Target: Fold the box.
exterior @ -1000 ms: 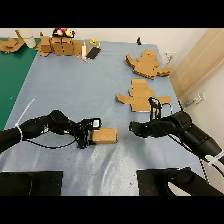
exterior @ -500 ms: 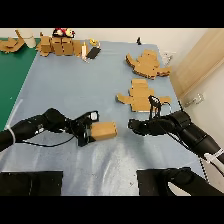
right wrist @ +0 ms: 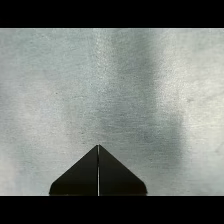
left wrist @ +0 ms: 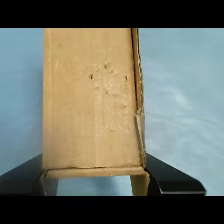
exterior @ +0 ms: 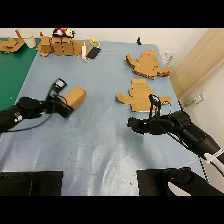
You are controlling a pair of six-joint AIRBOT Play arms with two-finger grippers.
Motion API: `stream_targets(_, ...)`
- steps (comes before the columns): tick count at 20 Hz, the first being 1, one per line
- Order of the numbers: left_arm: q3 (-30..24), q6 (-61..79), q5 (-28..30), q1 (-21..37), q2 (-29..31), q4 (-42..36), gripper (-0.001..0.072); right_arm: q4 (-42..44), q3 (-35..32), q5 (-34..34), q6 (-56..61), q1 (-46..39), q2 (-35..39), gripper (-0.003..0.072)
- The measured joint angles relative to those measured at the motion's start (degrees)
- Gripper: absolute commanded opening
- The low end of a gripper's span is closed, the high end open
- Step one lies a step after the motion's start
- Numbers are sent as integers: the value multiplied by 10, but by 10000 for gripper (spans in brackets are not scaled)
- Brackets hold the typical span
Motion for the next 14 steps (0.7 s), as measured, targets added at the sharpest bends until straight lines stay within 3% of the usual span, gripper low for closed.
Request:
stream_targets(3,63,-35,14,75,-57,3,531,0,0,2,0,0,0,2)
stream_targets(7,190,-90,0,143,-163,5,530,0,0,6,0,0,0,3)
stream_targets(14,407,-176,-21,193,-342,26,530,5,0,9,0,0,0,2)
